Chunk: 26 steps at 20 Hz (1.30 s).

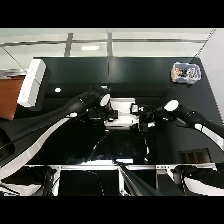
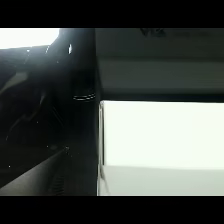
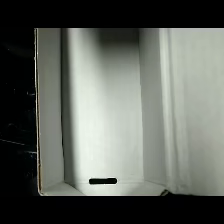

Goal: Fold the box and place the chain.

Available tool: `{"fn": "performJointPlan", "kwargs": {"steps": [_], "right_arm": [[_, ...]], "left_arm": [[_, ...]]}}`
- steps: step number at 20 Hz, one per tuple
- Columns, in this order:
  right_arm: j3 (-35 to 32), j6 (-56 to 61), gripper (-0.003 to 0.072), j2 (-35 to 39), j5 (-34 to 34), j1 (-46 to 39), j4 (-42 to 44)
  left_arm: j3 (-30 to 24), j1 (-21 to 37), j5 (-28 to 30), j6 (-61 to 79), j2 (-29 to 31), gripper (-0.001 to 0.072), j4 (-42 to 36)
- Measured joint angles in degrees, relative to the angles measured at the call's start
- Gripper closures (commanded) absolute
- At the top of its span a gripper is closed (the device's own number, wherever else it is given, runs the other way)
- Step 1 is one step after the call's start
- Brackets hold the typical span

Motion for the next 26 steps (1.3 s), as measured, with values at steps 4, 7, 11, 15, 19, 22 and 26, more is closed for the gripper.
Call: {"fn": "performJointPlan", "kwargs": {"steps": [4, 7, 11, 15, 19, 22, 26], "right_arm": [[0.0, -0.02, 0.0228, 0.0, -0.02, 0.0, 0.0], [0.0, -0.04, 0.0228, 0.02, -0.02, 0.0, 0.0], [0.0, -0.07, 0.0225, 0.02, -0.04, -0.02, -0.02], [0.0, 0.44, -0.0034, 0.28, -0.46, -0.02, -0.22], [0.0, 6.45, -0.0032, 4.33, 1.16, -0.02, -6.56], [0.0, 9.86, -0.0032, 7.93, 4.74, -0.02, -10.88], [0.0, 11.04, -0.0031, 9.75, 6.82, -0.02, -11.82]], "left_arm": [[0.0, 0.0, 0.46, -0.46, 0.0, 0.0332, -0.02], [0.02, 0.0, 0.72, -0.74, 0.0, 0.0683, -0.22], [0.02, 0.0, 1.14, -0.92, 0.02, 0.0684, -0.13], [0.02, 0.0, 2.14, -1.14, 0.0, 0.0684, -0.26], [0.02, 0.0, 2.08, -1.01, 0.02, 0.0684, -0.7], [0.02, 0.0, 1.64, -0.74, 0.02, 0.0684, -1.07], [0.02, 0.0, 0.11, -0.55, 0.02, 0.0682, -1.09]]}}
